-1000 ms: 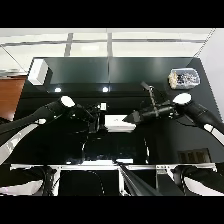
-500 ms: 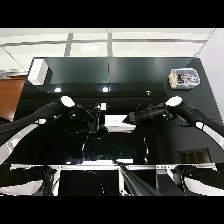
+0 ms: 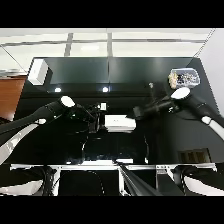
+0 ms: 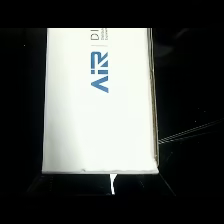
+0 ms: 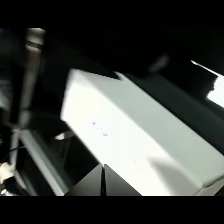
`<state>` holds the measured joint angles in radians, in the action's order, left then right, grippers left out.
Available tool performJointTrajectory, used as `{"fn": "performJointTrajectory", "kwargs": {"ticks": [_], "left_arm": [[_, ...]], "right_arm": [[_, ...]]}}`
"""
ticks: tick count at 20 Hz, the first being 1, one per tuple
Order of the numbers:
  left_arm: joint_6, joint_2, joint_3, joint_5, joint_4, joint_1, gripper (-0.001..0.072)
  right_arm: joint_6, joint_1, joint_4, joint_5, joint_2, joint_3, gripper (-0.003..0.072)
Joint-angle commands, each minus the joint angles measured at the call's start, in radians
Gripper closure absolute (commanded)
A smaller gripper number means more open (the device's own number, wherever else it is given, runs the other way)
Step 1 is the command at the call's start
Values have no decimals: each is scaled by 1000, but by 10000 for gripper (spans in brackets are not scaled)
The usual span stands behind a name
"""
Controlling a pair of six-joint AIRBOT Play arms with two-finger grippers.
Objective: Fold the box and place the chain.
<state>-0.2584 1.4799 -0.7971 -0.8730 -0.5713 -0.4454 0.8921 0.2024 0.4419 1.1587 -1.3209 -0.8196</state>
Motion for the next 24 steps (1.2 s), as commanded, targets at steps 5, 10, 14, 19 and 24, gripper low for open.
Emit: {"fn": "performJointTrajectory", "kwargs": {"ticks": [5, 10, 14, 19, 24], "left_arm": [[0, -1, -4, -1, -1, 0, 219], [154, -88, -42, -30, -131, 3, -11], [269, -205, -43, -78, -194, 2, -11], [324, -156, -122, 6, -145, -92, -6], [447, 38, -290, -28, -144, -148, -6]], "right_arm": [[71, -360, 245, 253, 205, -82, 672], [84, -459, 282, 249, 233, -60, 673], [84, -457, 282, 198, 233, -60, 672], [80, -457, 282, 165, 233, -60, 672], [72, -457, 282, 165, 233, -60, 672]]}}
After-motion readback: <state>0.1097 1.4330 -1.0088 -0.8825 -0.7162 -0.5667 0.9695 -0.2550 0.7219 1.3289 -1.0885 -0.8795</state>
